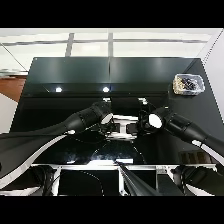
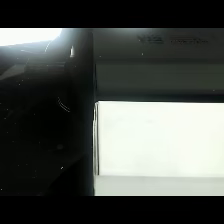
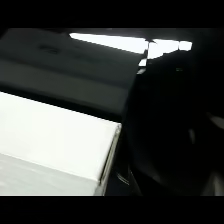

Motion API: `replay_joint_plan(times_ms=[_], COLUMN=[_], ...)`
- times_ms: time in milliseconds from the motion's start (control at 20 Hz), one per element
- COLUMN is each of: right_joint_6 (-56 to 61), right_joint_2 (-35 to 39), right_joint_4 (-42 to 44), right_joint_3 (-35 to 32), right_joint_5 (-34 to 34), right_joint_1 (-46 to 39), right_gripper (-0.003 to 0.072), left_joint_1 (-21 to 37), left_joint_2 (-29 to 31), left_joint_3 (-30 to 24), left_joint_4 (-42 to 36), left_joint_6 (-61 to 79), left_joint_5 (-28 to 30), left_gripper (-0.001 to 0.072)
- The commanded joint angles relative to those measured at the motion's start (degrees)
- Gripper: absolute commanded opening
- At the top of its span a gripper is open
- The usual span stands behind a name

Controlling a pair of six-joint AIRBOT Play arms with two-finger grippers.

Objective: Fold the box and place the chain.

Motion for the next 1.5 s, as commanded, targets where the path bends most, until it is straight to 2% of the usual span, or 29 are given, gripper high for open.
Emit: replay_joint_plan(times_ms=[0,1400,1450], right_joint_6=[5.33,8.17,7.91], right_joint_2=[-0.5,-6.49,-6.49], right_joint_4=[-5.18,-2.05,-2.05], right_joint_3=[1.92,2.54,2.51], right_joint_5=[3.06,0.83,0.83], right_joint_1=[1.73,1.73,1.73], right_gripper=[0.0183,0.0177,0.012], left_joint_1=[0.02,0.02,0.02], left_joint_2=[-0.02,-1.53,-1.53], left_joint_3=[0.04,0.07,0.07], left_joint_4=[0.02,-0.26,-0.26], left_joint_6=[0.0,0.0,0.0], left_joint_5=[0.0,-1.77,-1.77], left_gripper=[0.0031,0.0031,0.0031])
